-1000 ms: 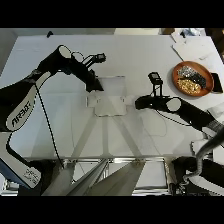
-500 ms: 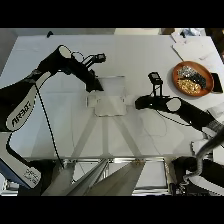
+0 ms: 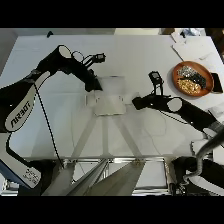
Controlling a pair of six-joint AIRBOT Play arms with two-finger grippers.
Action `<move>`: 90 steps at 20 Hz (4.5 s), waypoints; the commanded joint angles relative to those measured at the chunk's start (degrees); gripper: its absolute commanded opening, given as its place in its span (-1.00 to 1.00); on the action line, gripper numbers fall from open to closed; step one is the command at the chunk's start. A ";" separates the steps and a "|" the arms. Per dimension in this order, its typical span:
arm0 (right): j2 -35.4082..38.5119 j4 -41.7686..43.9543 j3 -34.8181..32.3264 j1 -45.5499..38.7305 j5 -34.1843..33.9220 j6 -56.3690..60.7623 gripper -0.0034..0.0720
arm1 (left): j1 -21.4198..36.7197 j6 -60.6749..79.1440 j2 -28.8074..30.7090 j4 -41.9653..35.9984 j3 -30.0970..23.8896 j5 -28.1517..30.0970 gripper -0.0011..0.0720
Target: Fold the box and place the chain.
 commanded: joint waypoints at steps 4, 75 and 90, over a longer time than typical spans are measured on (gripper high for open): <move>11.82 -1.49 0.09 -6.86 3.76 0.09 0.68 | 0.11 -10.69 10.03 7.82 0.00 1.18 -0.97; 25.92 -7.93 0.04 -17.31 29.46 -30.95 0.67 | -0.04 20.48 12.44 -4.46 -23.76 16.50 -0.95; 16.68 -4.28 0.02 -6.23 24.02 -48.87 0.89 | -0.04 20.44 10.64 -4.48 -23.76 16.55 -0.94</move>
